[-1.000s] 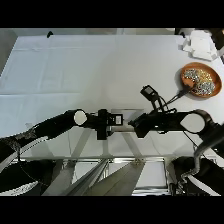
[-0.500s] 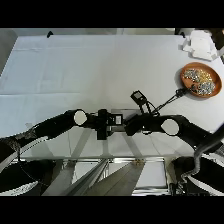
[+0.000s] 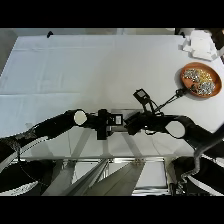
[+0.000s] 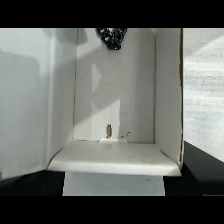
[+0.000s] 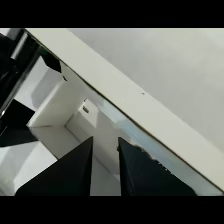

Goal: Fold the box and place the chain.

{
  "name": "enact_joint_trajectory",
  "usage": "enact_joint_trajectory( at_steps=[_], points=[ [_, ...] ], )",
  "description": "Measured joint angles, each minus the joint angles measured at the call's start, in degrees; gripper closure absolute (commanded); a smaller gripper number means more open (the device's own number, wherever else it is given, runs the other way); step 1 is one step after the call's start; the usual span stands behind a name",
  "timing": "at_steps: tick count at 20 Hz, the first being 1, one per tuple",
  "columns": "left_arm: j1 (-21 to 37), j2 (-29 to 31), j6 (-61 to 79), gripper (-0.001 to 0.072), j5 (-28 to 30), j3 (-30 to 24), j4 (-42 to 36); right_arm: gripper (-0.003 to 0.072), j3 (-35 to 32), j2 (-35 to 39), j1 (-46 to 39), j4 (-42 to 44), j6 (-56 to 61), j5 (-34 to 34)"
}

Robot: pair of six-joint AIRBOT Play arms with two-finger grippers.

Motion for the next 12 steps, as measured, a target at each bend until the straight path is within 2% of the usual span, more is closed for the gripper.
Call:
enact_joint_trajectory(
  at_steps=[5,7,9,12],
  points=[
    [0.0,0.0,0.0,0.0362,0.0,0.0,0.0,0.048,0.0,13.03,-9.62,-9.27,0.42,10.32],
    [-0.02,0.0,0.0,0.0362,0.0,0.0,0.0,0.0343,0.0,15.78,-17.11,-13.03,1.2,13.38],
    [-0.02,0.0,0.0,0.0362,0.0,0.0,0.0,0.0251,0.0,15.04,-24.96,-15.47,1.73,14.88],
    [-0.02,0.0,0.0,0.0362,-0.02,0.0,0.0,0.025,0.92,8.07,-33.86,-17.31,3.08,13.97]
  ],
)
